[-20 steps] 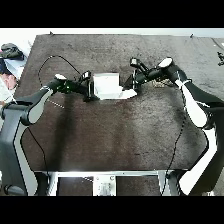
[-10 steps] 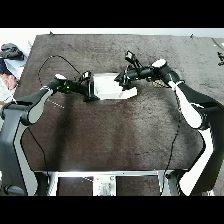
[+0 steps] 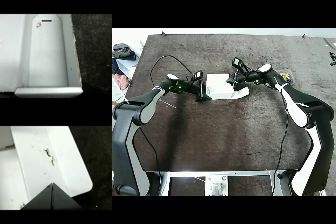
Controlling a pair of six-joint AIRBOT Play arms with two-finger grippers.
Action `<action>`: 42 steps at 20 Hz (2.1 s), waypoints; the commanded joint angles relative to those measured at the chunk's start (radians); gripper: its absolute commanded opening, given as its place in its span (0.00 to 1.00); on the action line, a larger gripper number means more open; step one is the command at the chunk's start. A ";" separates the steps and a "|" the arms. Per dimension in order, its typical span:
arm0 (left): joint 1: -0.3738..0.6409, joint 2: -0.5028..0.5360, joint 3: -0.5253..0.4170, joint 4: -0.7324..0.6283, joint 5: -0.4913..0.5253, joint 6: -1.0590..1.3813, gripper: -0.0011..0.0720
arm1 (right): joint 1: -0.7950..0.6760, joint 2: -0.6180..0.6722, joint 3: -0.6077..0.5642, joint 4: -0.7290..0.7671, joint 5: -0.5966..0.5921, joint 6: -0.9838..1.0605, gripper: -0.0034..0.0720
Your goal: Fold the box and place the chain.
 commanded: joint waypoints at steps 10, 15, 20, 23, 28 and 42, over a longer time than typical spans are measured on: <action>0.001 0.000 0.000 0.001 0.001 0.001 0.49 | -0.014 0.119 0.000 -0.040 0.037 -0.003 0.06; 0.001 0.000 0.000 0.001 0.000 0.000 0.49 | -0.069 0.244 0.000 -0.188 0.233 0.026 0.83; 0.001 0.000 0.000 0.001 0.000 0.001 0.49 | -0.068 0.214 -0.055 -0.325 0.228 0.071 0.99; 0.001 0.000 0.000 0.001 0.000 0.000 0.49 | -0.066 0.156 -0.080 -0.327 0.228 0.064 0.99; 0.001 0.000 0.000 0.001 0.000 0.000 0.49 | -0.018 0.111 -0.083 -0.329 0.196 0.064 0.99; 0.001 0.000 0.000 0.001 0.000 0.000 0.49 | 0.032 0.108 -0.083 -0.319 0.167 0.052 0.45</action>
